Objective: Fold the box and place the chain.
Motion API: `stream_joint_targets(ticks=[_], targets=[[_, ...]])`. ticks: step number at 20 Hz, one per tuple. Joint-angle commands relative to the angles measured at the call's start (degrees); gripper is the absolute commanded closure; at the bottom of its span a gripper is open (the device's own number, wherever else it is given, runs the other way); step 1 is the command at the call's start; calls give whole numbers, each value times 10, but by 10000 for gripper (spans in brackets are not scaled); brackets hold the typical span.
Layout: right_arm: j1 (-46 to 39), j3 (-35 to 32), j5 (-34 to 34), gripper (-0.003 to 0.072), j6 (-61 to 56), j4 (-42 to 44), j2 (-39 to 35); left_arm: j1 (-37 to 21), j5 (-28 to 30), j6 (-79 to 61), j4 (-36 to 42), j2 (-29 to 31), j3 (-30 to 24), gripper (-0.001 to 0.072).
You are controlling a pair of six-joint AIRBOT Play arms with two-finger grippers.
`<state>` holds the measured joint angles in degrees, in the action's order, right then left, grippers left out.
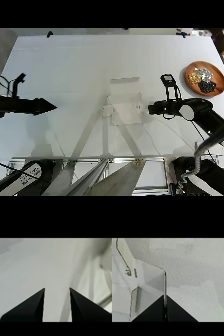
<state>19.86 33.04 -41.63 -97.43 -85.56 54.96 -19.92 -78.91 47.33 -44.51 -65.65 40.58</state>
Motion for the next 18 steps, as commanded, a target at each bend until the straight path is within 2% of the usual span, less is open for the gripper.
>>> stream_joint_targets(ticks=[1,3,4,5,8,11,14,18], targets=[[1,-3,1,675,0,-1,-5,149,32,-104,51,0,0,394],[1,-3,1,675,0,-1,-5,250,170,-99,51,-3,2,423],[1,-3,1,675,0,-1,-5,299,222,-100,50,-14,12,461],[1,-3,1,675,0,-1,-5,338,243,-100,50,-35,34,439],[1,-3,0,675,0,-1,-5,394,231,-88,51,-126,133,268],[1,-3,2,674,0,3,-5,403,192,-89,50,-215,232,193],[1,-3,1,674,1,3,-5,403,147,-101,35,-275,305,192],[1,-3,1,674,4,3,-5,419,141,-132,38,-314,340,192]])
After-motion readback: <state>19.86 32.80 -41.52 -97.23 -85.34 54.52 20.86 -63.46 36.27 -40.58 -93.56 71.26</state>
